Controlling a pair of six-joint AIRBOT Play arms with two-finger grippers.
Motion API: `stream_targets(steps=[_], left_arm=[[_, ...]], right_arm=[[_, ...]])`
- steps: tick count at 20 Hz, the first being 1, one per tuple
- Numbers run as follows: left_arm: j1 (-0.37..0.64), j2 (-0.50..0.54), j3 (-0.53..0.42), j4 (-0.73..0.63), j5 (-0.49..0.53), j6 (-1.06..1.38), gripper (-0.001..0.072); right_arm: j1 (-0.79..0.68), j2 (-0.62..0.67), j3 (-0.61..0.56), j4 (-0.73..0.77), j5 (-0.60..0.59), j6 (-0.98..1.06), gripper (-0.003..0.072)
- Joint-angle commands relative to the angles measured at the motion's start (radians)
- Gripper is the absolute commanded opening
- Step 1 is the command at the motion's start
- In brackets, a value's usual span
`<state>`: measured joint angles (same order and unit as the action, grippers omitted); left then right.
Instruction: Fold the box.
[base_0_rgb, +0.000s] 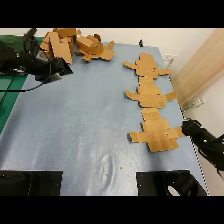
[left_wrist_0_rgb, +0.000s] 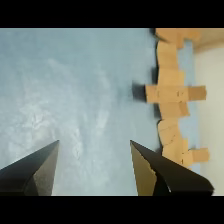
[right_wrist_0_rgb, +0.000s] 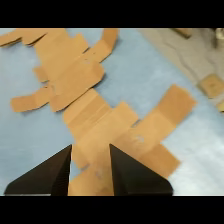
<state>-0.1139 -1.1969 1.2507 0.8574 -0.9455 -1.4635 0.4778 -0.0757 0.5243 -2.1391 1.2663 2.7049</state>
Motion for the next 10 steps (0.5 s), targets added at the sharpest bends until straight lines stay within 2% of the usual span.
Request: stream_targets(steps=[1, 3, 4, 7, 10], left_arm=[[-0.023, -0.057, -0.001, -0.003, -0.038, 0.028, 0.0691], [-0.050, -0.069, -0.001, -0.004, -0.018, 0.047, 0.0692], [-0.061, -0.073, -0.001, -0.005, -0.011, 0.066, 0.0691], [-0.087, -0.074, -0.002, -0.003, -0.007, 0.087, 0.0691], [-0.088, -0.076, -0.002, 0.001, -0.010, 0.087, 0.0691]], right_arm=[[-0.053, -0.102, 0.102, 0.060, 0.001, -0.146, 0.0384], [-0.054, -0.221, 0.203, 0.089, -0.127, -0.183, 0.0385], [-0.055, -0.304, 0.284, 0.080, -0.140, -0.212, 0.0385], [-0.110, -0.587, 0.568, 0.104, -0.076, -0.416, 0.0386], [-0.344, -0.835, 0.812, 0.251, 0.051, -0.638, 0.0385]])
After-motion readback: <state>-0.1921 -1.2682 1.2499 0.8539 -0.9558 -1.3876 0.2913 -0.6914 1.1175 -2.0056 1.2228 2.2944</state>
